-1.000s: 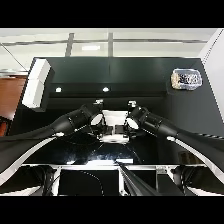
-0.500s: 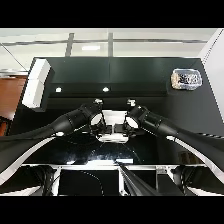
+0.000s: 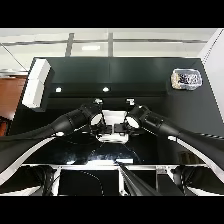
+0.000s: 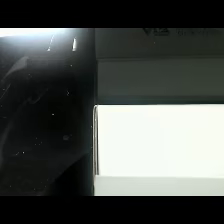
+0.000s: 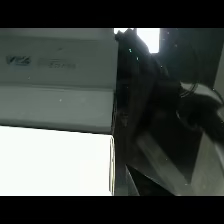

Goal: Fold the box and place the chain.

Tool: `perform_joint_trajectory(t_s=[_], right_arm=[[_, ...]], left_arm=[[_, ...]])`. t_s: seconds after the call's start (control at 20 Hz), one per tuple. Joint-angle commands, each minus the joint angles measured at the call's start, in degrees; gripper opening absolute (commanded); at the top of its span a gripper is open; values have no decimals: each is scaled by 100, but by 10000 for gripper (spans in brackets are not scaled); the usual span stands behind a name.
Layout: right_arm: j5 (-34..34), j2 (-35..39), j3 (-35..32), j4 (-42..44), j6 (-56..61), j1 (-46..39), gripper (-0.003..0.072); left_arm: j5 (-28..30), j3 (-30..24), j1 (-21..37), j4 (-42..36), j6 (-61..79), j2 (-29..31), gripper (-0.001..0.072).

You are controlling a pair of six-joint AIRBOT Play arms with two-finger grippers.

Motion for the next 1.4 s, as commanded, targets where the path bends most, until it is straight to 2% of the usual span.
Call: perform_joint_trajectory(t_s=[0.0, 0.25, 0.45, 0.6, 0.7, 0.75, 0.8, 0.85, 0.95, 1.05, 1.15, 1.35], right_arm=[[83, 328, 9, -28, -610, -20, 377], [369, 1692, 9, -693, -1005, -280, 377], [433, 2730, 9, -1652, -1005, -929, 377], [334, 2855, -2, -2503, -1235, -1773, 377], [-262, 2778, -76, -2750, -1742, -2496, 376], [-625, 2697, -109, -2828, -1762, -2920, 377], [-927, 2573, -109, -2817, -1762, -3335, 427], [-1248, 2391, -107, -2736, -1764, -3753, 720], [-1836, 1923, -81, -2376, -1759, -4454, 711], [-2013, 1276, 232, -1952, -1759, -5001, 711], [-1862, 501, 807, -1845, -1751, -5353, 710], [-750, -1001, 2273, -1827, -1342, -5696, 709]], left_arm=[[9, 4, 0, 9, -4, 0, 30], [13, 4, 0, 13, -7, 0, 30], [9, 4, 0, 11, -7, 0, 30], [9, 4, 0, 11, -7, 0, 30], [9, 4, 0, 11, -7, 0, 30], [9, 4, 0, 11, -7, 0, 30], [7, 4, 2, 13, -7, 0, 30], [9, 4, 2, 13, -7, 0, 30], [9, 4, 2, 13, -7, 0, 30], [4, 4, 0, 11, -7, 0, 30], [2, 4, 0, 11, -7, 0, 30], [11, 4, 2, 15, -7, 0, 30]])
